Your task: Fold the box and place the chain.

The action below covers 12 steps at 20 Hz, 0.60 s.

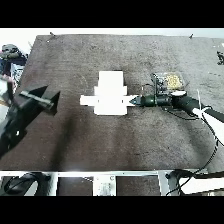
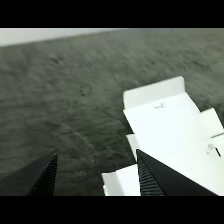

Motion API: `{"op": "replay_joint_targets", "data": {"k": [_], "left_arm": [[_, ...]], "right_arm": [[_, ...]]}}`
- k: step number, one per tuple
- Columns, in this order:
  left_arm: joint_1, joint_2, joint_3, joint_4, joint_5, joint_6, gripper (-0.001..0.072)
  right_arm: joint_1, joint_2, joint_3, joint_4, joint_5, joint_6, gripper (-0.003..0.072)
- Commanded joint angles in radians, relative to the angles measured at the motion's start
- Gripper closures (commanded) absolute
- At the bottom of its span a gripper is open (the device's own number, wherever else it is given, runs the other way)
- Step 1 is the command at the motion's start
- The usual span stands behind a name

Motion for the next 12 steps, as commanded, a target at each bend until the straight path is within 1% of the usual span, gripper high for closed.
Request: {"op": "replay_joint_targets", "data": {"k": [1,4,6,9,10,12], "left_arm": [[0.000,-0.338,0.217,-0.004,-0.159,-0.002,0.0178],[0.000,-0.608,0.429,0.023,-0.325,-0.052,0.0178],[0.000,-0.777,0.585,0.106,-0.463,-0.149,0.0178],[0.000,-1.019,0.853,0.224,-0.681,-0.283,0.0178],[0.000,-1.092,0.946,0.256,-0.736,-0.330,0.0178],[-0.004,-1.218,1.114,0.319,-0.798,-0.434,0.0176]], "right_arm": [[0.001,0.000,0.001,0.001,-0.003,-0.003,0.0673],[0.001,0.000,0.001,0.001,0.002,-0.022,0.0673],[0.001,0.000,0.001,0.001,0.000,-0.030,0.0673],[0.001,0.000,0.001,0.001,0.000,-0.056,0.0674],[0.001,0.000,0.001,0.001,0.000,-0.056,0.0673],[0.001,0.000,0.001,0.001,0.000,-0.056,0.0673]]}}
